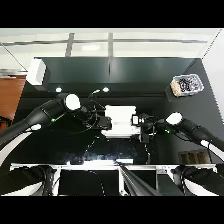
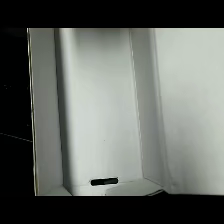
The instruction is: Fold the box and place the chain.
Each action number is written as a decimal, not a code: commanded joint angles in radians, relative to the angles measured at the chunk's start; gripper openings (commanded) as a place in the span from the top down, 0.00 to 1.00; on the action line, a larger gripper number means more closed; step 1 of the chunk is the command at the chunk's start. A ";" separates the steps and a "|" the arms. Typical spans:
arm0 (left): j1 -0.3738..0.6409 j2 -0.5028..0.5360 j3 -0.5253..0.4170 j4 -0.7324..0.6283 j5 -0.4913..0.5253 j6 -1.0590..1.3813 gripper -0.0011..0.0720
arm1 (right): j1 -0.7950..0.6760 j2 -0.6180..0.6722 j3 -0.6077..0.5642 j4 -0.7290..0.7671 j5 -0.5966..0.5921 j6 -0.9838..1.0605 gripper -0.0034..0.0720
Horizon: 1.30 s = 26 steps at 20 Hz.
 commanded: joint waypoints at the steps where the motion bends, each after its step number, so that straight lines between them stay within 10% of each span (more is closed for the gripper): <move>1: -0.016 0.000 0.015 0.016 0.015 -0.040 0.30 | 0.001 0.000 0.000 0.000 0.000 0.002 0.65; 26: -0.128 -0.005 0.015 0.271 0.079 -0.329 0.44 | 0.001 0.000 0.000 0.000 0.000 0.002 0.65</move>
